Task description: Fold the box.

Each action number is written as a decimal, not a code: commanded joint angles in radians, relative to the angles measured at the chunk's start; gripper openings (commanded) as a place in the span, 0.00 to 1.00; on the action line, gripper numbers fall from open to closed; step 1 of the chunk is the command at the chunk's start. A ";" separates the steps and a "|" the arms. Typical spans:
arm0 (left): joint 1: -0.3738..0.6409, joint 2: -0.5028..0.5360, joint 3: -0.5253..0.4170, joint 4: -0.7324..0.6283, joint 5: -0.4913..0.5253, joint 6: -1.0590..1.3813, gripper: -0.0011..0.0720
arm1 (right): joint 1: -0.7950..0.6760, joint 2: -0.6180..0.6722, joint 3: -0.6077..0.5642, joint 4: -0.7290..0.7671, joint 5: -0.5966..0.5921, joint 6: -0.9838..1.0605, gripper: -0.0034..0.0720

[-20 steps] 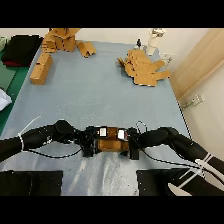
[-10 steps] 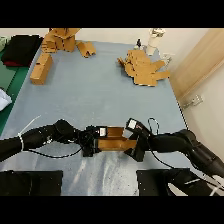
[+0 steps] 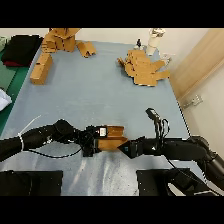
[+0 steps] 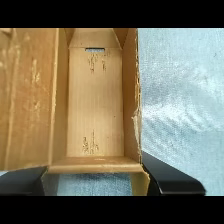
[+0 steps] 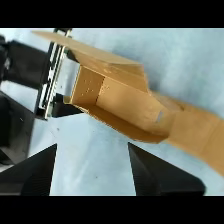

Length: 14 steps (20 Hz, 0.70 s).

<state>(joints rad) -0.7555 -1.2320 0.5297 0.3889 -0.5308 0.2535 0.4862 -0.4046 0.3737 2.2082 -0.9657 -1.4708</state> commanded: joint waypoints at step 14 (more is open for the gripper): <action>0.001 0.000 0.000 0.000 0.000 0.000 0.73 | 0.008 -0.180 0.005 0.018 0.185 0.317 0.50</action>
<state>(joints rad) -0.7555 -1.2320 0.5297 0.3885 -0.5308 0.2535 0.4927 -0.5034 0.3748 2.2108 -0.8284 -1.0985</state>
